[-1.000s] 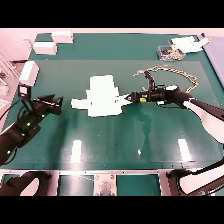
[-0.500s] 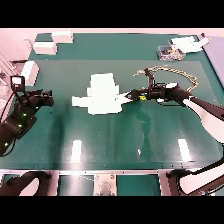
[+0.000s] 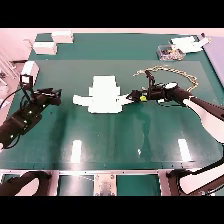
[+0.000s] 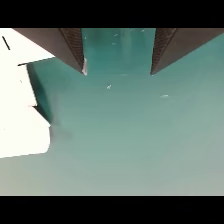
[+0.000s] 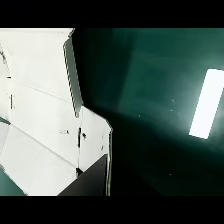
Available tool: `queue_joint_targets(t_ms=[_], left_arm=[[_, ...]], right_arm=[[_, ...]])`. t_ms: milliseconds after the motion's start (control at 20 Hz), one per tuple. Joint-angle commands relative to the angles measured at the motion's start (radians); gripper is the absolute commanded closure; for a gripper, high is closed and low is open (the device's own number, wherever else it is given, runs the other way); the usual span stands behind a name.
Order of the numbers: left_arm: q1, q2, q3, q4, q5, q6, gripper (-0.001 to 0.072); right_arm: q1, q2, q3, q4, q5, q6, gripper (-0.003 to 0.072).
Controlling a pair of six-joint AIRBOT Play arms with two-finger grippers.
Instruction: Fold the box and place the chain.
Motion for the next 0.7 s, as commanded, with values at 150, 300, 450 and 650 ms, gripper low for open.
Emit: queue_joint_targets(t_ms=[150,300,450,650], left_arm=[[0.001,-0.042,0.092,0.026,0.006,-0.001,0.0246],[0.0,-0.143,0.141,0.032,-0.021,0.002,0.0246],[0.001,-0.238,0.18,0.031,-0.063,0.006,0.0245],[0.0,-0.251,0.194,0.068,-0.115,-0.008,0.0246]], right_arm=[[-0.002,0.001,0.0,-0.011,-0.007,0.014,0.0683],[-0.002,0.001,0.0,-0.01,-0.011,0.023,0.0683],[-0.001,0.001,-0.001,-0.01,-0.014,0.043,0.0683],[0.0,0.006,-0.035,-0.008,-0.028,0.037,0.0683]])
